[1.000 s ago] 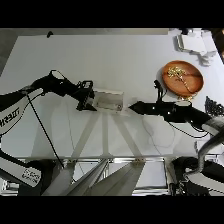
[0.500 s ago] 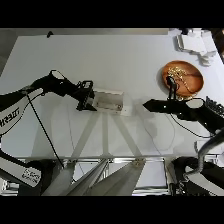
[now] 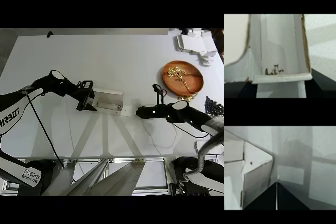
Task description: Fold the box and place the chain.
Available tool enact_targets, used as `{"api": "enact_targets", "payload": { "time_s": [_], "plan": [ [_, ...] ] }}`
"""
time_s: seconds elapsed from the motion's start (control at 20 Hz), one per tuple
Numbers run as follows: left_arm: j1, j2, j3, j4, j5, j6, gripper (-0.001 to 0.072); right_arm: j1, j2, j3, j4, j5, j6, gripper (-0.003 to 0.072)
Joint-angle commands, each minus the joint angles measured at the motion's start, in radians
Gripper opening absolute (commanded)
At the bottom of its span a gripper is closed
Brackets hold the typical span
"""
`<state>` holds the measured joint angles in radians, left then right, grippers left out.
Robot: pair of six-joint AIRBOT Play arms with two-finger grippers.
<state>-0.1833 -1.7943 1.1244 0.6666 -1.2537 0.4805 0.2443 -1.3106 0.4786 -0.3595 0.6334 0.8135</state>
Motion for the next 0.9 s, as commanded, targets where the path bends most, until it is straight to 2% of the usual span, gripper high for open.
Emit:
{"api": "enact_targets", "payload": {
  "time_s": [0.0, 0.45, 0.55, 0.6, 0.8, 0.85],
  "plan": [
    [0.001, 0.001, 0.0, 0.0, 0.0, 0.0, 0.0056, 0.033, -0.03, -0.001, 0.196, 0.067, -0.119, 0.0002],
    [0.001, 0.001, 0.0, 0.0, 0.0, 0.0, 0.0056, 0.033, -0.029, 0.0, 0.425, 0.171, -0.221, 0.0024],
    [0.001, 0.001, 0.0, 0.0, 0.0, 0.0, 0.0056, 0.033, -0.029, 0.0, 0.425, 0.172, -0.22, 0.0195],
    [0.001, 0.001, 0.0, 0.0, 0.0, 0.0, 0.0056, 0.033, -0.029, 0.0, 0.425, 0.178, -0.22, 0.022],
    [0.001, 0.0, 0.0, 0.0, 0.0, 0.0, 0.0056, 0.033, -0.029, 0.0, 0.428, 0.215, -0.233, 0.0229],
    [0.001, 0.0, 0.0, 0.0, 0.0, 0.0, 0.0056, 0.033, -0.029, 0.0, 0.431, 0.215, -0.259, 0.0254]
  ]
}}
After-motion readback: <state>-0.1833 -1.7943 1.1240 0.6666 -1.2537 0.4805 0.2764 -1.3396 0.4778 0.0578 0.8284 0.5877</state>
